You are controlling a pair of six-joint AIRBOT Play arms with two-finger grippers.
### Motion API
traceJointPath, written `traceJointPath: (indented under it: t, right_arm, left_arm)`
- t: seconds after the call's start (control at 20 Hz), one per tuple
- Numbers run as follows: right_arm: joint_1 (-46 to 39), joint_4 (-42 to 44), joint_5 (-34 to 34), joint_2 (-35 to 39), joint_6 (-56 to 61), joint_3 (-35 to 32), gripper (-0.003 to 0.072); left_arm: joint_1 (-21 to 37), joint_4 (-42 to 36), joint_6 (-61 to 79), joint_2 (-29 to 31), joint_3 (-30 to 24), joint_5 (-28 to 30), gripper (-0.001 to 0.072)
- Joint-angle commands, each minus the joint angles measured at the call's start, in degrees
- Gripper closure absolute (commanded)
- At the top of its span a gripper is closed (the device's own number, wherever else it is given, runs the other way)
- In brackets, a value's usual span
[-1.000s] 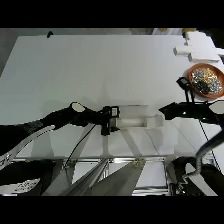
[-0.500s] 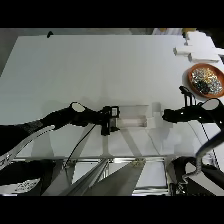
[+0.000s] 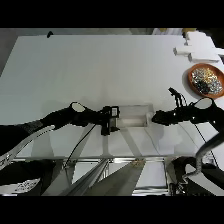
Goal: Fold the box and place the chain.
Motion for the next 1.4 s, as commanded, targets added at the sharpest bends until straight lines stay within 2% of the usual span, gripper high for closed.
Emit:
traceJointPath:
  t: [0.0,0.45,0.55,0.7,0.8,1.0,1.15,1.35]
  right_arm:
    - [0.3,0.7,2.4,3.3,-0.3,0.0,0.0348]
    - [0.5,3.6,4.7,4.8,-0.5,0.0,0.0338]
    - [2.1,3.4,3.6,4.8,-0.5,0.0,0.0339]
    - [7.8,3.3,-2.2,4.8,0.0,0.0,0.0339]
    - [11.5,-0.1,-7.1,4.8,6.8,0.5,0.0344]
    - [19.7,-12.1,-10.8,4.7,22.3,3.9,0.0345]
    - [24.3,-19.4,-11.5,3.6,33.6,6.3,0.0346]
    - [29.3,-23.8,-10.6,0.9,43.3,8.2,0.0346]
  left_arm:
    - [0.0,0.0,0.0,0.0,0.0,0.0,0.0677]
    - [0.0,0.0,0.0,0.0,0.0,0.0,0.0677]
    - [0.0,0.0,0.0,0.0,0.0,0.0,0.0677]
    - [0.0,0.0,0.0,0.0,0.0,0.0,0.0677]
    - [0.0,0.0,0.0,0.0,0.0,0.0,0.0677]
    - [0.0,0.0,0.0,0.0,0.0,0.0,0.0677]
    - [0.0,0.0,0.0,0.0,0.0,0.0,0.0677]
    - [0.0,0.0,0.0,0.0,0.0,0.0,0.0677]
